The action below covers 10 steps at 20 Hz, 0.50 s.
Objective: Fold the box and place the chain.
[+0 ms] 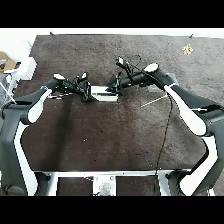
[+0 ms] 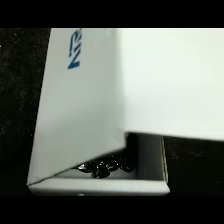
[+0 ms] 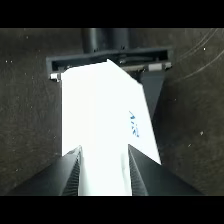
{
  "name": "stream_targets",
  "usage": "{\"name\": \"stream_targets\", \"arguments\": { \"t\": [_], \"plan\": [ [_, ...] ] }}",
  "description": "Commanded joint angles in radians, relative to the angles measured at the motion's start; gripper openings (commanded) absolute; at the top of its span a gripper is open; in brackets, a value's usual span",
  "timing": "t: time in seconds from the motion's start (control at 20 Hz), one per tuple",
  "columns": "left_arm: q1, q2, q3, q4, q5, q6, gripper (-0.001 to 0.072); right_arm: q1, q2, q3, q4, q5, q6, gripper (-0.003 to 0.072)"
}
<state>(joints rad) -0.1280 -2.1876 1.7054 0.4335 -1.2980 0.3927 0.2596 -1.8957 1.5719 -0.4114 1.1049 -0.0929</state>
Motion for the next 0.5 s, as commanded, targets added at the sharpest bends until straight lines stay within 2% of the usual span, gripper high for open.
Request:
{"name": "stream_targets", "arguments": {
  "t": [0.0, 0.15, 0.45],
  "plan": [
    [0.000, 0.000, 0.000, 0.000, 0.000, 0.000, 0.0272, 0.001, 0.040, -0.100, 0.048, -0.067, -0.076, 0.0334],
    [0.000, 0.000, 0.000, 0.000, 0.000, 0.000, 0.0272, 0.007, 0.039, -0.112, 0.127, -0.077, -0.156, 0.0334],
    [0.000, 0.000, 0.000, 0.000, 0.000, 0.000, 0.0272, 0.035, 0.014, -0.111, 0.090, -0.101, -0.181, 0.0335]
  ]
}}
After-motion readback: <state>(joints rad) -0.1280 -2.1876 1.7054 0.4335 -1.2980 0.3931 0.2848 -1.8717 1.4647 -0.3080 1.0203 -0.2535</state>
